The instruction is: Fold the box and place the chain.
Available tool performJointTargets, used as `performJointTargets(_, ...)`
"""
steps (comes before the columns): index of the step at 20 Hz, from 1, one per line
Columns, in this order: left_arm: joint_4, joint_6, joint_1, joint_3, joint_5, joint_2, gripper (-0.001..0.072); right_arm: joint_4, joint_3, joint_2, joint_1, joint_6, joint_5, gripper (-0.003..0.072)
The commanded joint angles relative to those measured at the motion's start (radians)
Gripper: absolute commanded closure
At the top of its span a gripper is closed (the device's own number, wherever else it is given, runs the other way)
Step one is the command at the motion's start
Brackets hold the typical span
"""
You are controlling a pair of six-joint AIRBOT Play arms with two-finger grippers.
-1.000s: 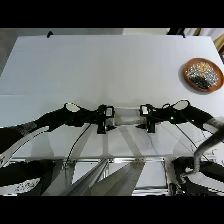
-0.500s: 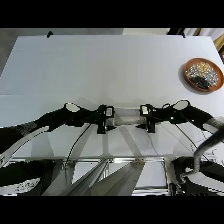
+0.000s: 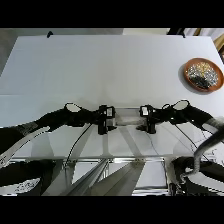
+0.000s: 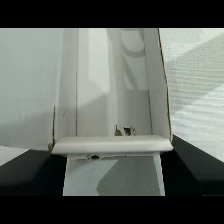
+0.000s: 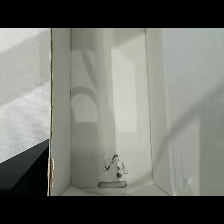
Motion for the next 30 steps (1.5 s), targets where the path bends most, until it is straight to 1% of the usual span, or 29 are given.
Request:
performJointTargets(1, 0.003, -0.001, 0.001, 0.001, -0.003, 0.001, 0.0456, -0.004, 0.0, 0.005, 0.0, 0.063, 0.008, -0.001)
performJointTargets(4, 0.003, -0.001, 0.001, 0.001, -0.003, 0.001, 0.0456, -0.049, 0.0, 0.049, 0.0, 0.124, 0.004, -0.001)
performJointTargets(6, 0.003, -0.001, 0.001, 0.001, -0.003, 0.001, 0.0456, -0.124, 0.0, 0.094, 0.0, 0.195, 0.002, -0.001)
performJointTargets(7, 0.003, -0.001, 0.001, 0.001, -0.003, 0.001, 0.0456, -0.167, 0.0, 0.113, 0.0, 0.244, 0.002, -0.001)
performJointTargets(9, 0.003, -0.001, 0.001, 0.001, -0.003, 0.001, 0.0456, -0.27, 0.0, 0.154, 0.0, 0.405, 0.021, -0.0002)
performJointTargets(11, 0.003, -0.001, 0.001, 0.001, -0.003, 0.001, 0.0456, -0.377, 0.0, 0.188, 0.0, 0.516, 0.051, 0.001)
performJointTargets(13, 0.003, -0.001, 0.001, 0.001, -0.003, 0.001, 0.0456, -0.489, 0.0, 0.235, 0.0, 0.61, 0.052, 0.0023)
performJointTargets(14, 0.003, -0.001, 0.001, 0.001, -0.003, 0.001, 0.0456, -0.537, 0.0, 0.268, 0.0, 0.644, 0.053, 0.0073)
performJointTargets(15, 0.003, -0.001, 0.001, 0.001, -0.003, 0.001, 0.0456, -0.57, 0.0, 0.305, 0.0, 0.666, 0.058, 0.0169)
performJointTargets(16, 0.003, -0.001, 0.001, 0.001, -0.003, 0.001, 0.0456, -0.582, 0.0, 0.349, 0.0, 0.67, 0.071, 0.0294)
performJointTargets(17, 0.003, -0.001, 0.001, 0.001, -0.003, 0.001, 0.0456, -0.578, 0.0, 0.391, 0.0, 0.669, 0.086, 0.0357)
performJointTargets(18, 0.003, 0.0, 0.001, 0.001, -0.003, 0.001, 0.0456, -0.55, 0.0, 0.433, 0.0, 0.669, 0.105, 0.0433)
performJointTargets(19, 0.003, -0.001, 0.001, 0.001, -0.003, 0.001, 0.0456, -0.498, 0.0, 0.466, 0.0, 0.667, 0.126, 0.0569)
performJointTargets(20, 0.003, 0.0, 0.001, 0.001, -0.003, 0.001, 0.0456, -0.42, 0.0, 0.486, 0.0, 0.653, 0.154, 0.0672)
performJointTargets(21, 0.003, 0.0, 0.001, 0.001, -0.003, 0.001, 0.0456, -0.316, 0.0, 0.488, 0.0, 0.62, 0.17, 0.0675)
performJointTargets(23, 0.003, -0.001, 0.001, 0.001, -0.003, 0.001, 0.0456, -0.123, 0.0, 0.47, 0.001, 0.529, 0.146, 0.0675)
performJointTargets(25, 0.003, -0.001, 0.001, 0.001, -0.003, 0.001, 0.0456, 0.047, 0.0, 0.443, 0.001, 0.451, 0.037, 0.0675)
performJointTargets(26, 0.003, -0.001, 0.001, 0.001, -0.003, 0.001, 0.0456, 0.123, 0.0, 0.426, 0.001, 0.455, -0.046, 0.0675)
performJointTargets(28, 0.003, -0.001, 0.001, 0.001, -0.003, 0.001, 0.0456, 0.235, 0.0, 0.379, 0.001, 0.46, -0.154, 0.0675)
performJointTargets(30, 0.003, 0.0, 0.001, 0.001, -0.003, 0.001, 0.0456, 0.24, 0.0, 0.314, 0.001, 0.461, -0.187, 0.0675)
